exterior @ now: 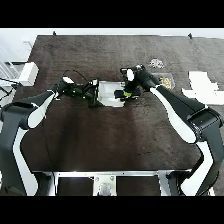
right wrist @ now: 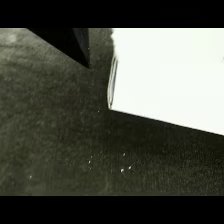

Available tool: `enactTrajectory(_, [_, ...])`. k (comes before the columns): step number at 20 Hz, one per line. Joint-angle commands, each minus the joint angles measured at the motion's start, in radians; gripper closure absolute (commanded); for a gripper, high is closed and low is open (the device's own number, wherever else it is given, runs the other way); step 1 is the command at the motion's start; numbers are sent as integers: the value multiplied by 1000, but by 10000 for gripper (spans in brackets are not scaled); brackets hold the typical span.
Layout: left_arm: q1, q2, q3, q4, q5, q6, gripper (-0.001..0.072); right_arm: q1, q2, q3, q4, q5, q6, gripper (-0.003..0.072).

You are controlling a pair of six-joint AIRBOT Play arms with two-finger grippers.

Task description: Fold the box and place the chain.

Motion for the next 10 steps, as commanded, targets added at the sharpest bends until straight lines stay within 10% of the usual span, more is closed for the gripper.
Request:
enactTrajectory(1, [0,0,0,0,1,0,411,11,-1,7,4,2,59,355])
enactTrajectory(10, [-1,0,0,0,0,0,411,14,-16,18,31,8,126,612])
